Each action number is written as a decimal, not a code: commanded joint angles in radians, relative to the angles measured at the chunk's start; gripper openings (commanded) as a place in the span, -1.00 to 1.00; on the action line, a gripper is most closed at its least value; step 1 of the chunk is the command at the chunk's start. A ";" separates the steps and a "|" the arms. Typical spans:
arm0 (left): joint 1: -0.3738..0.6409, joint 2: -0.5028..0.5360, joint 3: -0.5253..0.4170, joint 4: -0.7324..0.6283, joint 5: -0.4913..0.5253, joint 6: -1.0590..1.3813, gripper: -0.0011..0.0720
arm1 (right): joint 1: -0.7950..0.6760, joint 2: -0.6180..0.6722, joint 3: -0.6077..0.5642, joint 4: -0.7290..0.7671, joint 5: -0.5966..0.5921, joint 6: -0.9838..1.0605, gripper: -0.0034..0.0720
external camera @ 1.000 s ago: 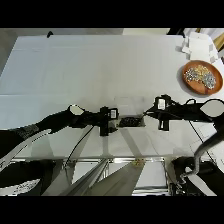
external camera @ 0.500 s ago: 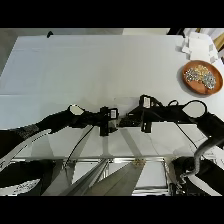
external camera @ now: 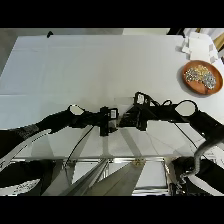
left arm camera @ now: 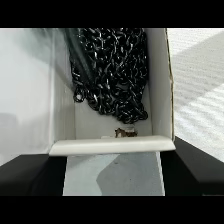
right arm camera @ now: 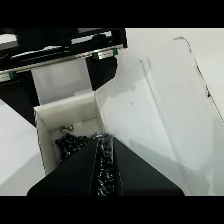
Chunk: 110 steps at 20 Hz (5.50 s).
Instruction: Fold the box and place the chain.
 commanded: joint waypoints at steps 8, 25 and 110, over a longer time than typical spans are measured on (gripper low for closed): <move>0.000 0.000 0.000 0.000 0.000 0.000 -0.29 | 0.002 -0.005 0.016 0.000 0.008 0.003 -0.29; 0.000 0.000 0.000 0.000 0.000 0.000 -0.29 | -0.083 -0.190 0.353 -0.151 -0.023 0.056 -0.34; 0.000 0.000 0.000 0.000 0.000 0.000 -0.29 | 0.091 -0.154 0.285 -0.499 0.368 0.257 -0.27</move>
